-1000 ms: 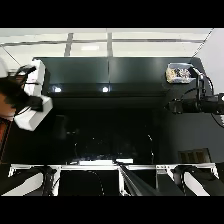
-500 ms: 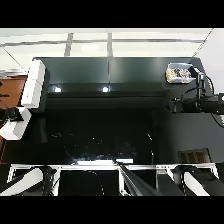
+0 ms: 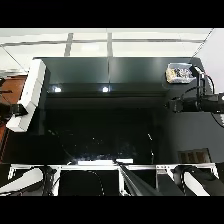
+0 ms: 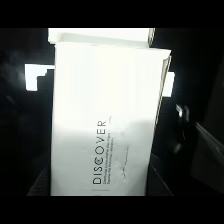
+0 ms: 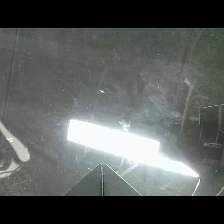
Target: Fold the box and place the chain.
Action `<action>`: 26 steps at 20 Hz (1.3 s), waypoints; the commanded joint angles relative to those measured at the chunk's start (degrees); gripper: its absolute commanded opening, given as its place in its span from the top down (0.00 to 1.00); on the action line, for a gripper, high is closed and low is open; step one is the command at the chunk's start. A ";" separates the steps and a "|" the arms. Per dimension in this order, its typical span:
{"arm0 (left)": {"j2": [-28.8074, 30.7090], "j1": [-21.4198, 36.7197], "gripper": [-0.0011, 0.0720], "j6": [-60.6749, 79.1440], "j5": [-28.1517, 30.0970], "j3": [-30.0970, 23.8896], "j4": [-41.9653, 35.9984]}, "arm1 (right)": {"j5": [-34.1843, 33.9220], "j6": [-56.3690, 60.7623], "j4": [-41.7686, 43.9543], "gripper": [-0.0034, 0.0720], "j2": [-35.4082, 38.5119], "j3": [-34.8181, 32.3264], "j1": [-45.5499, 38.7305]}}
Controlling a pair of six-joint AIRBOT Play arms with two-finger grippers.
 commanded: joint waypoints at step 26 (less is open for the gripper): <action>37.35 -31.43 0.95 -12.61 14.47 -21.62 -10.01 | -17.68 -5.07 -13.99 0.93 -0.20 -4.68 8.41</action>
